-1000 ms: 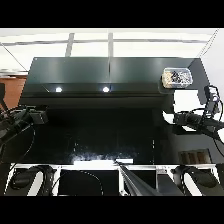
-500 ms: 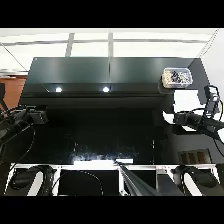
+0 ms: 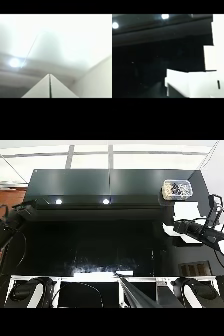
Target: Fold the box and place the chain.
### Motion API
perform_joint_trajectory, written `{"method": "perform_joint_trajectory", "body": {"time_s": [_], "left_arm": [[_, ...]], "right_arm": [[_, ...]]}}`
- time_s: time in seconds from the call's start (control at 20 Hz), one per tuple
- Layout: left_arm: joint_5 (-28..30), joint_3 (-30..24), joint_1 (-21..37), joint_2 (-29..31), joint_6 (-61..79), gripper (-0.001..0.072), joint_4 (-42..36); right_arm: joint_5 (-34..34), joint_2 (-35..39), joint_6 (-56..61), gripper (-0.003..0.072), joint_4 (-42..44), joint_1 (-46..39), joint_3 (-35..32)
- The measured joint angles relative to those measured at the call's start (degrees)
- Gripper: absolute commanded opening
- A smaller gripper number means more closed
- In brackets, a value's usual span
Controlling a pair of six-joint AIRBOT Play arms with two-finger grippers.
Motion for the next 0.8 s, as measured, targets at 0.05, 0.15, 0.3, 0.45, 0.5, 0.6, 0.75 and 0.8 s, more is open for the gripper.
{"method": "perform_joint_trajectory", "body": {"time_s": [0.05, 0.15, 0.3, 0.45, 0.5, 0.6, 0.75, 0.8], "left_arm": [[1.0, 0.0, -0.3, -0.8, 0.1, 0.0700, -1.6], [0.7, 0.1, -2.0, -3.6, 1.8, 0.0704, -4.0], [-3.2, 1.2, -7.1, -9.9, 7.6, 0.0703, -5.1], [-7.3, 3.8, -12.5, -16.9, 9.6, 0.0703, -0.1], [-8.0, 4.8, -13.9, -18.9, 8.6, 0.0703, 3.0], [-10.2, 6.8, -16.2, -22.6, 3.0, 0.0703, 11.8], [-11.4, 8.8, -17.6, -26.3, -4.5, 0.0701, 21.6], [-11.1, 9.1, -17.9, -26.8, -5.8, 0.0701, 23.2]], "right_arm": [[-0.5, 0.0, 0.0, 0.0720, 0.3, 0.0, 0.0], [-1.9, -0.5, -0.4, 0.0720, -0.4, -0.1, 0.9], [-2.0, -5.0, 4.2, 0.0719, -12.0, -3.1, 6.9], [1.3, -14.3, 11.1, 0.0718, -28.7, -13.7, 16.2], [3.1, -17.9, 12.4, 0.0718, -31.8, -18.7, 19.3], [7.0, -24.7, 13.5, 0.0716, -33.8, -28.8, 24.7], [11.3, -33.6, 5.7, 0.0715, -27.7, -41.7, 30.6], [12.6, -36.6, 0.4, 0.0715, -22.7, -45.5, 32.4]]}}
